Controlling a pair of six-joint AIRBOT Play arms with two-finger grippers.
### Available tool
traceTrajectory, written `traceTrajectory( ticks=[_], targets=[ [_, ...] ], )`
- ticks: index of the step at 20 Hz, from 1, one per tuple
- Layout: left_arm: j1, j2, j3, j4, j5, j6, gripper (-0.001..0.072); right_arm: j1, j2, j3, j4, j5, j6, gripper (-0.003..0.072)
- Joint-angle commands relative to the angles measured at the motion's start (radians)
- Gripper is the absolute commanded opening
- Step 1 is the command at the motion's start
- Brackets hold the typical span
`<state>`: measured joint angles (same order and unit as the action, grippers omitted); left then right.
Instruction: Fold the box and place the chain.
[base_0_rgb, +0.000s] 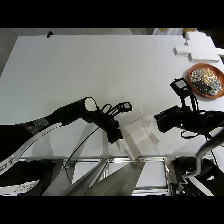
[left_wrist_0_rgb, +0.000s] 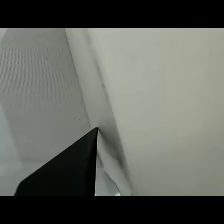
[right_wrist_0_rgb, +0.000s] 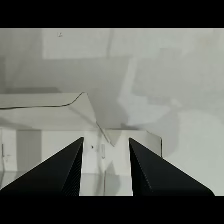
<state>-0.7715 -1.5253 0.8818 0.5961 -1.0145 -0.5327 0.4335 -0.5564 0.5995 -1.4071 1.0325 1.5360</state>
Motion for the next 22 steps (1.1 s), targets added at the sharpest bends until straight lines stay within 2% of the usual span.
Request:
traceTrajectory(
  ticks=[1, 2, 4, 11, 19, 22],
  targets=[
    [-0.007, -0.025, 0.0, -0.01, -0.003, -0.017, 0.0154, 0.001, -0.001, 0.0, 0.0, 0.0, 0.0, 0.0316],
    [-0.01, -0.023, 0.0, -0.001, -0.003, -0.007, 0.0055, 0.001, -0.001, 0.0, 0.0, 0.0, 0.0, 0.0316],
    [-0.008, -0.021, 0.0, 0.016, 0.013, -0.011, 0.0016, 0.001, -0.001, 0.0, 0.0, 0.0, 0.0, 0.0316],
    [-0.009, 0.081, 0.0, 0.111, 0.163, -0.006, 0.0005, 0.001, -0.001, 0.0, 0.0, -0.001, 0.0, 0.0316],
    [-0.009, 0.134, 0.034, 0.499, 0.165, -0.012, 0.0006, 0.001, -0.001, 0.0, 0.0, -0.006, 0.0, 0.0316],
    [-0.009, 0.132, 0.073, 0.577, 0.143, -0.01, 0.0005, 0.001, -0.001, 0.0, 0.0, -0.008, 0.0, 0.0316]
  ],
)
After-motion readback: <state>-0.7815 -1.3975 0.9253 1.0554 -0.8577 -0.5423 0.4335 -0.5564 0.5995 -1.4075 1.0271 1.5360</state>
